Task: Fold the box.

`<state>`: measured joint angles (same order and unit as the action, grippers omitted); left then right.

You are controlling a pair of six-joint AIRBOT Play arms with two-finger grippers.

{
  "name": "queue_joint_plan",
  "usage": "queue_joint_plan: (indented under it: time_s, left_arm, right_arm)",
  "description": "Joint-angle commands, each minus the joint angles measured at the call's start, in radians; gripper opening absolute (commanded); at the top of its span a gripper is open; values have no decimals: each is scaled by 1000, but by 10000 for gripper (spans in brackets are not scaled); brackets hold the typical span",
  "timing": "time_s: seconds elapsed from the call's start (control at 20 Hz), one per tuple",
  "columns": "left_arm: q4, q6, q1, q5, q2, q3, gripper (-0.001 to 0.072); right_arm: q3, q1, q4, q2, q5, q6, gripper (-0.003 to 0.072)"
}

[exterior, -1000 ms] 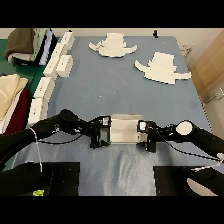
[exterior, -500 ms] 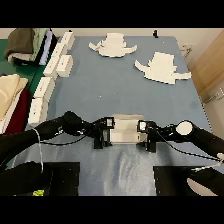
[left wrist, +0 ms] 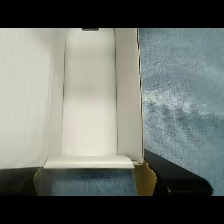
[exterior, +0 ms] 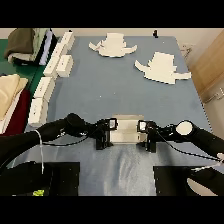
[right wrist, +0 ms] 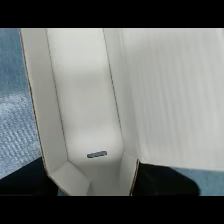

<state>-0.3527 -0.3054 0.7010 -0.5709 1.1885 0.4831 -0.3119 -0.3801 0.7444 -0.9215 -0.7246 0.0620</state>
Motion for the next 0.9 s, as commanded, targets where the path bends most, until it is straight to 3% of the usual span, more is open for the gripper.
queue_joint_plan:
  time_s: [0.0, 0.85]
  left_arm:
    - [-24, 38, 16, 22, 0, 1, 527]
    - [-48, 60, 16, 20, 0, 1, 528]
  right_arm:
    - [0, 0, 0, 0, 0, 0, 520]
    - [0, 0, 0, 0, 0, 0, 520]
